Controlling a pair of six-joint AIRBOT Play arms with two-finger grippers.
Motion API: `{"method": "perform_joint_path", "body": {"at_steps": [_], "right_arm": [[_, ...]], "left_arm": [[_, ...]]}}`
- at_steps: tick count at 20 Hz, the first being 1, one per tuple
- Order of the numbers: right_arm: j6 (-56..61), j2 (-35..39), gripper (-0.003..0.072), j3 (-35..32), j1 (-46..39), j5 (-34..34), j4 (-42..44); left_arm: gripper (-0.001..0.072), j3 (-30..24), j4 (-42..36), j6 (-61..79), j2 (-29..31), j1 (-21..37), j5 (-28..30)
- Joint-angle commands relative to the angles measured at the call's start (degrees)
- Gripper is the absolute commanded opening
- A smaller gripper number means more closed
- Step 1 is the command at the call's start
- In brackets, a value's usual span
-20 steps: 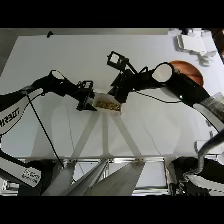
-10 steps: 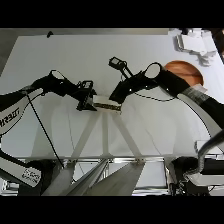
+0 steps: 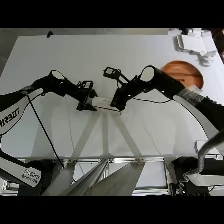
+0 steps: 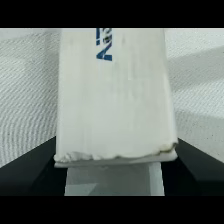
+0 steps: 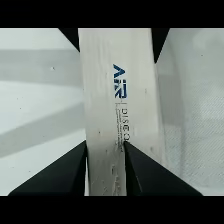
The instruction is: Fold the box and place the chain.
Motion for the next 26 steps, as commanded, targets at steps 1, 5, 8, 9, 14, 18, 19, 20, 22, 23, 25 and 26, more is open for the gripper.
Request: {"method": "perform_joint_path", "body": {"at_steps": [1, 5, 8, 9, 14, 18, 19, 20, 22, 23, 25, 26], "right_arm": [[1.0, 0.2, 0.0172, 0.0, 2.1, -3.6, -6.4], [3.1, 0.2, 0.0177, 0.0, 3.1, -5.3, -9.1], [3.1, 0.2, 0.0243, 0.0, 3.3, -3.7, -8.8], [3.1, 0.2, 0.0356, 0.0, 3.3, -2.7, -8.8], [3.9, 2.5, 0.0457, 0.0, 3.2, -0.4, -7.0], [9.8, 4.9, 0.0173, 0.0, 0.6, -3.5, 0.9], [10.7, 4.5, 0.0099, -0.3, -0.6, -4.7, 6.8], [10.6, 4.2, 0.001, -1.4, -1.6, -6.6, 12.9], [10.6, 3.8, 0.0012, -5.3, -1.8, -11.8, 20.7], [10.6, 3.7, 0.0012, -7.6, -1.4, -13.7, 23.1], [10.6, 3.0, 0.0012, -12.1, -0.3, -14.8, 25.0], [10.6, 2.3, 0.0012, -13.8, 0.1, -14.8, 24.8]], "left_arm": [[0.0056, 0.0, 0.0, 0.0, 0.0, 0.0, 0.0], [0.0056, 0.0, 0.0, 0.0, 0.0, 0.0, 0.0], [0.0056, 0.0, 0.0, 0.0, 0.0, 0.0, 0.0], [0.0056, 0.0, 0.0, 0.0, 0.0, 0.0, 0.0], [0.0056, 0.0, 0.0, 0.0, 0.0, 0.0, 0.0], [0.0056, 0.0, 0.0, 0.0, 0.0, 0.0, 0.0], [0.0056, 0.0, 0.0, 0.0, 0.0, 0.0, 0.0], [0.0056, 0.0, 0.0, 0.0, 0.0, 0.0, 0.0], [0.0056, 0.0, 0.0, 0.0, 0.0, 0.0, 0.0], [0.0056, 0.0, 0.0, 0.0, 0.0, 0.0, 0.0], [0.0056, 0.0, 0.0, 0.0, 0.0, 0.0, 0.0], [0.0056, 0.0, 0.0, 0.0, 0.0, 0.0, 0.0]]}}
